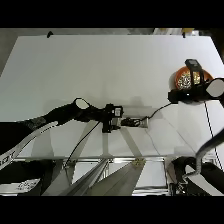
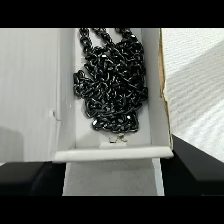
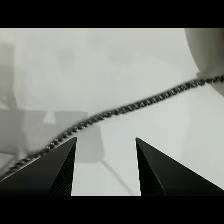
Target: Fold the box and place the chain.
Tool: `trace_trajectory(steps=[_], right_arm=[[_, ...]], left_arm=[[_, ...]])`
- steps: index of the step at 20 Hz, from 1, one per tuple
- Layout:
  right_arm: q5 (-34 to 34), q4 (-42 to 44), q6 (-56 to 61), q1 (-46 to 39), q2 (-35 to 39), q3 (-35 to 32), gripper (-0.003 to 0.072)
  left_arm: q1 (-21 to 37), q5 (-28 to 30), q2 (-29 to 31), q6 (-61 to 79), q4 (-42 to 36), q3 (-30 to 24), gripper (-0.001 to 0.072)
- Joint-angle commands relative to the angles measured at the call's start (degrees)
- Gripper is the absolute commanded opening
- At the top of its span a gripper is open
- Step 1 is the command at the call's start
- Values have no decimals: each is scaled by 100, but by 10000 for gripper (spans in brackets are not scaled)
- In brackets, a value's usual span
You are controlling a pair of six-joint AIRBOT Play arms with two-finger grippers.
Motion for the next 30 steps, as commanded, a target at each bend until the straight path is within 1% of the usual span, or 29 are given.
trace_trajectory(steps=[1,5,7,8,9,10,15,16,18,20,21,24,28,30], right_arm=[[-192,-118,15,-146,-501,-208,396],[-586,-116,52,-146,-837,-234,393],[-697,-118,258,-116,-1029,-234,393],[-756,-114,352,-79,-1119,-234,381],[-811,-90,350,-33,-1209,-234,348],[-868,-26,350,20,-1309,-234,332],[-1086,179,350,170,-1773,-234,331],[-1084,275,343,168,-1805,-234,314],[-1062,302,343,168,-1843,-234,247],[-870,297,249,168,-1838,-234,28],[-717,291,116,168,-1821,-234,14],[-321,216,-133,168,-1565,-234,13],[-203,214,-131,168,-688,-234,13],[-22,214,-133,168,-195,-234,13]], left_arm=[[2,2,4,2,2,-2,150],[2,2,4,2,2,-2,150],[2,0,4,2,2,-2,150],[2,2,4,0,2,-2,150],[2,0,4,2,2,-2,150],[2,2,4,2,0,-2,150],[2,2,4,2,2,-2,150],[2,2,4,2,2,-2,150],[2,2,4,2,2,-2,150],[2,0,4,0,2,-2,150],[2,0,4,0,2,-2,150],[2,0,4,2,2,-2,150],[2,2,4,2,2,-2,150],[2,-2,4,0,2,-2,150]])
